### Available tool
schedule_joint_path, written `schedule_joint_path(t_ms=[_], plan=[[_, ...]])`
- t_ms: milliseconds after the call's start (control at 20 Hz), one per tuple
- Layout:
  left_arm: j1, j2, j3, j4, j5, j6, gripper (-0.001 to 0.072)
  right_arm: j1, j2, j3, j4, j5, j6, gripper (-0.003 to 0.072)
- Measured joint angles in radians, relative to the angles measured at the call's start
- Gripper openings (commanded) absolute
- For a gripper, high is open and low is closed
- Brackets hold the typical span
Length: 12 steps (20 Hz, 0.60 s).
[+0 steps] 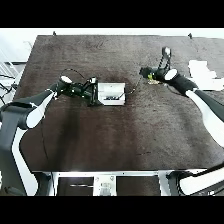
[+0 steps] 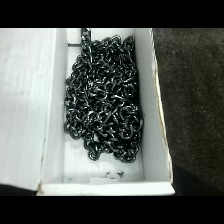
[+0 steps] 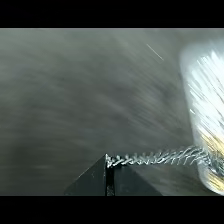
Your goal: Fold the box and place the chain.
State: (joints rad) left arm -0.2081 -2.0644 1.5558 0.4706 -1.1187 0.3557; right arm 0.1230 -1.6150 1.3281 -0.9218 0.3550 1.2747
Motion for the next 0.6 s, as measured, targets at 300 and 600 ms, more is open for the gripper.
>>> schedule_joint_path(t_ms=[300,600], plan=[[0.000,0.000,0.000,0.000,0.000,0.000,0.0418,0.086,0.273,0.003,-0.031,0.156,-0.088,0.0014],[0.000,0.000,0.000,0.000,0.000,0.000,0.0418,0.195,0.341,0.002,-0.039,0.248,-0.105,0.0014]])
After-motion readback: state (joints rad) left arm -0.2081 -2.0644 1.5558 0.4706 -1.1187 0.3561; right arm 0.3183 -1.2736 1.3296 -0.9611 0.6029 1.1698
